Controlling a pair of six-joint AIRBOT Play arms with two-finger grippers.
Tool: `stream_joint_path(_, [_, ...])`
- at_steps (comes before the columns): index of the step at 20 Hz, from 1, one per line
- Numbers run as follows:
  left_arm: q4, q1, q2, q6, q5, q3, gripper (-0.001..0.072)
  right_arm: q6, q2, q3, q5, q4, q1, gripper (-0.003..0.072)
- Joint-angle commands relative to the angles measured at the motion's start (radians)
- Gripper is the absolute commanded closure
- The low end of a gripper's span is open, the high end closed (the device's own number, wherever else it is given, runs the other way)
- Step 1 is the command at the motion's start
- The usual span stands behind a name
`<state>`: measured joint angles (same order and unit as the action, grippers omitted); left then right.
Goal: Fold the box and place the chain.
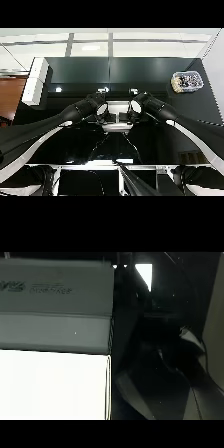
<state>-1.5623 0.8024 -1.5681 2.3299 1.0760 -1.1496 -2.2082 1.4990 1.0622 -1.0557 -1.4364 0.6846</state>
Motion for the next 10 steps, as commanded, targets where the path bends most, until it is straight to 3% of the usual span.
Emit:
stream_joint_path(1, [0.000,0.000,-0.001,0.000,-0.001,0.000,0.0679,0.001,0.000,0.000,0.006,0.010,0.001,0.0669])
stream_joint_path(3, [0.000,0.000,-0.001,0.000,-0.001,0.000,0.0679,0.001,-0.001,0.000,0.006,0.010,0.001,0.0664])
stream_joint_path(5, [0.000,0.000,-0.001,0.000,-0.001,0.000,0.0679,0.002,-0.008,0.000,0.006,0.008,-0.003,0.0379])
stream_joint_path(10, [0.000,0.000,-0.001,0.000,-0.001,0.000,0.0679,0.098,-0.117,0.001,0.006,-0.004,-0.031,0.0353])
